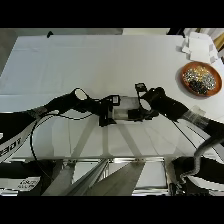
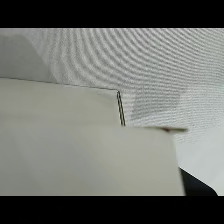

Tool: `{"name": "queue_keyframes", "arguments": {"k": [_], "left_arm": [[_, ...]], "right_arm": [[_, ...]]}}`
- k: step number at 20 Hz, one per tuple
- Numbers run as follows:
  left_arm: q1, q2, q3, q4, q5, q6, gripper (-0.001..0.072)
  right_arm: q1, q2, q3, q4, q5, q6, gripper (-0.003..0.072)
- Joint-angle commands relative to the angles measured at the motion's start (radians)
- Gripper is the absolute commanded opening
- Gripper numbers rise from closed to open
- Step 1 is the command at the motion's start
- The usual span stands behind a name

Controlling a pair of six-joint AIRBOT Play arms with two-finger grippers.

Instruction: Fold the box and place the chain.

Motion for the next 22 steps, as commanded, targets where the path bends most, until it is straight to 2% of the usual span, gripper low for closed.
{"name": "queue_keyframes", "arguments": {"k": [1, 5, 9, 10, 12, 13, 17, 19, 22], "left_arm": [[0.001, 0.0, 0.0, -0.001, 0.0, -0.001, 0.0272], [0.001, 0.0, 0.0, -0.001, 0.0, -0.001, 0.0272], [0.001, 0.0, 0.0, -0.001, 0.0, -0.001, 0.0272], [0.001, 0.0, 0.0, -0.001, 0.0, -0.001, 0.0272], [0.001, 0.0, 0.0, -0.001, 0.0, -0.001, 0.0272], [0.001, 0.0, 0.0, -0.001, 0.0, -0.001, 0.0272], [0.001, 0.001, 0.0, -0.001, 0.0, -0.001, 0.0272], [0.001, 0.0, 0.0, -0.001, 0.0, -0.001, 0.0272], [0.001, 0.001, 0.0, -0.001, 0.0, -0.001, 0.0272]], "right_arm": [[0.0, 0.05, 0.006, -0.022, 0.037, -0.108, 0.0344], [-0.066, 0.19, 0.06, -0.054, 0.139, -0.219, 0.0345], [-0.247, 0.265, 0.238, -0.057, 0.286, -0.422, 0.0345], [-0.322, 0.265, 0.29, -0.058, 0.278, -0.461, 0.0345], [-0.485, 0.26, 0.358, -0.058, 0.176, -0.511, 0.0332], [-0.581, 0.246, 0.387, -0.058, 0.135, -0.538, 0.0302], [-0.905, 0.117, 0.449, -0.055, 0.102, -0.607, 0.0302], [-1.006, 0.041, 0.45, -0.047, 0.077, -0.609, 0.0302], [-1.076, -0.076, 0.45, -0.031, 0.05, -0.609, 0.0302]]}}
